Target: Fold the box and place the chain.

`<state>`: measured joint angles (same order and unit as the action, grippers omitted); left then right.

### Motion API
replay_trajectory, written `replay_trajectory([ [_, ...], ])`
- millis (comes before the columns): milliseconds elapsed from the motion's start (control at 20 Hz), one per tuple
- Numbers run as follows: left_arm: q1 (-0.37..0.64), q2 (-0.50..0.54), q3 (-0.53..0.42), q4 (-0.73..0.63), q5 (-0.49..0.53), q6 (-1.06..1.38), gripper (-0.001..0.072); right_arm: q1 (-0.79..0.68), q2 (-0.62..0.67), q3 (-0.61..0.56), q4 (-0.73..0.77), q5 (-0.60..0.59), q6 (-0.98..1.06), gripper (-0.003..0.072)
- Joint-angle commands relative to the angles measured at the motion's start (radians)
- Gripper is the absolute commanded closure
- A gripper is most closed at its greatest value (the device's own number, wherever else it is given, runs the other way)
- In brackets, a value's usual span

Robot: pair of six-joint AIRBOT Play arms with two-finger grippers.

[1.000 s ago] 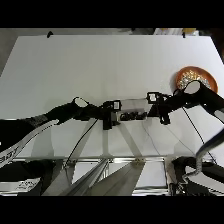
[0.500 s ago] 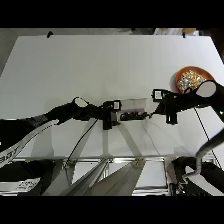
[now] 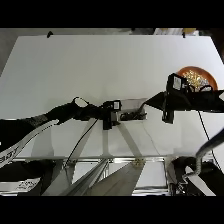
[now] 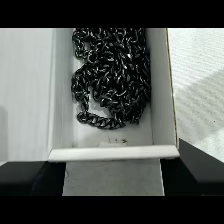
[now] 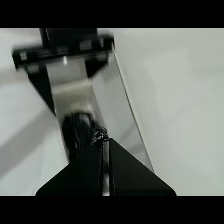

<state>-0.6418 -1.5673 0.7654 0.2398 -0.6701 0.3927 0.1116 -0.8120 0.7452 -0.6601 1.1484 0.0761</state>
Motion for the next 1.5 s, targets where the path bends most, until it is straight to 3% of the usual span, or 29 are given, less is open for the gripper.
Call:
replay_trajectory([
  [0, 0.0, 0.0, 0.0, 0.0, 0.0, 0.0, 0.0501, 0.08, -0.001, 0.0, 0.115, -0.099, 0.003, 0.0677],
  [200, 0.0, 0.0, 0.0, 0.0, 0.0, 0.0, 0.0501, 0.163, -0.097, 0.0, 0.107, -0.189, 0.005, 0.0676],
  [550, 0.0, 0.0, 0.0, 0.0, 0.0, 0.0, 0.0501, 0.193, -0.275, 0.0, -0.132, -0.159, 0.084, 0.0673],
  [600, 0.0, 0.0, 0.0, 0.0, 0.0, 0.001, 0.0501, 0.193, -0.29, 0.0, -0.138, -0.158, 0.084, 0.0642],
  [700, 0.0, 0.0, 0.0, 0.0, 0.0, 0.0, 0.0501, 0.193, -0.296, 0.0, -0.132, -0.166, 0.081, 0.0489],
  [950, 0.0, 0.0, 0.0, 0.0, 0.0, 0.0, 0.0501, 0.183, -0.281, 0.0, -0.105, -0.164, 0.046, 0.049],
  [1300, 0.0, 0.0, 0.0, 0.0, 0.0, 0.0, 0.0501, -0.07, -0.199, -0.001, -0.409, -0.04, -0.006, 0.0494],
  [1450, 0.0, 0.0, 0.0, 0.0, 0.0, 0.0, 0.0501, -0.094, -0.223, -0.035, -0.439, -0.06, -0.085, 0.0495],
])
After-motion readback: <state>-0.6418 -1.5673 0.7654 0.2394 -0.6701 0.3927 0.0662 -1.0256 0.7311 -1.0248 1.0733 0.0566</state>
